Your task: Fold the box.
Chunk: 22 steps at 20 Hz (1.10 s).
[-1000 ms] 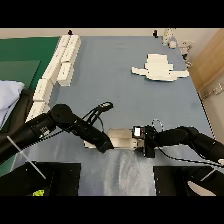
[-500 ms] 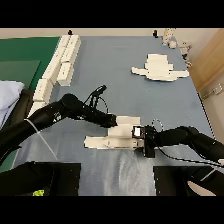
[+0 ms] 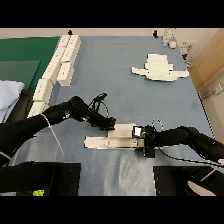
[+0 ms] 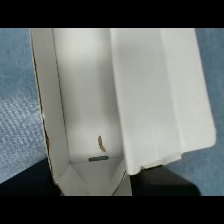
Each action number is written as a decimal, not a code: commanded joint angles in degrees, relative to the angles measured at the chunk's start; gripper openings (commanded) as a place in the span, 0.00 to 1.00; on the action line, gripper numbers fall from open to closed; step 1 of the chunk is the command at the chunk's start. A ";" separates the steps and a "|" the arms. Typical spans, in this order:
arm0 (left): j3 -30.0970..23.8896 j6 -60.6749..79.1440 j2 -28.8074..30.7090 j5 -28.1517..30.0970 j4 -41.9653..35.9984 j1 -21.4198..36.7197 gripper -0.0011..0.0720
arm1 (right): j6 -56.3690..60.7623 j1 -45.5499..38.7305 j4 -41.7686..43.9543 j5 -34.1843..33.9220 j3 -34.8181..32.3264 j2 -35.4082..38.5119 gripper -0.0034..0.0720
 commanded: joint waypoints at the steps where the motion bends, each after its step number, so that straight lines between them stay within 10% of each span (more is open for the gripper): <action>1: 0.00 6.34 1.49 -0.33 0.44 0.20 0.03 | -0.13 0.04 -0.02 0.00 -0.02 0.00 0.59; 12: -4.68 18.82 37.46 -4.66 25.99 -5.22 0.03 | -0.13 0.04 -0.02 0.00 -0.02 0.00 0.59; 13: -6.73 23.74 39.41 -4.74 25.88 -4.90 0.09 | -0.13 0.04 -0.02 0.00 -0.02 0.00 0.59; 14: -9.18 27.43 40.92 -4.63 25.57 -4.33 0.68 | -0.13 0.04 -0.02 0.00 -0.02 0.00 0.59; 15: -11.45 28.96 41.68 -4.63 25.07 -3.67 0.95 | -0.13 0.04 -0.02 0.00 -0.02 0.00 0.59; 22: -21.29 53.66 36.26 -0.90 14.23 -2.43 0.95 | -0.13 0.04 -0.02 0.00 -0.02 0.00 0.59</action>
